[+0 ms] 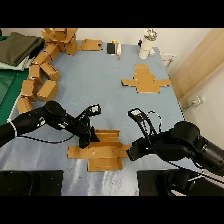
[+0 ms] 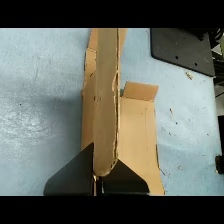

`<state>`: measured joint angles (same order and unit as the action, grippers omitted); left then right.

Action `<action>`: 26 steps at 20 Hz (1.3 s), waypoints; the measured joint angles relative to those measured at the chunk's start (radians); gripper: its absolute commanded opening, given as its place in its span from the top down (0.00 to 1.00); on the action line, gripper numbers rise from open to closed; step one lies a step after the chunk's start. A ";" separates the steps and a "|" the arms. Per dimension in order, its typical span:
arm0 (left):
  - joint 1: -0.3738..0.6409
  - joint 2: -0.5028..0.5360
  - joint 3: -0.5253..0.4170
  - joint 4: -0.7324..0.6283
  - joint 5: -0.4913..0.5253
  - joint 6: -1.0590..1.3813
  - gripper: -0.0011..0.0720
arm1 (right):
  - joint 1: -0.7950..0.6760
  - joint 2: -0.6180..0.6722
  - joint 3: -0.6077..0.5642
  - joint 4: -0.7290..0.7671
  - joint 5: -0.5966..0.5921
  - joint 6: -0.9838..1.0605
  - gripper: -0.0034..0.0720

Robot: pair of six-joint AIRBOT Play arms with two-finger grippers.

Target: Fold the box.

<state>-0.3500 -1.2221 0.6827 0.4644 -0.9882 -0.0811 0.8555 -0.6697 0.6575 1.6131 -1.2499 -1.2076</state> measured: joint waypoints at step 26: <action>-0.051 -0.035 0.027 0.065 0.018 -0.047 0.97 | 0.005 0.002 -0.002 -0.039 0.065 0.003 0.96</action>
<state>-0.4015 -1.2575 0.7094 0.5293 -0.9707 -0.1284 0.8600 -0.6682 0.6552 1.5742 -1.1851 -1.2049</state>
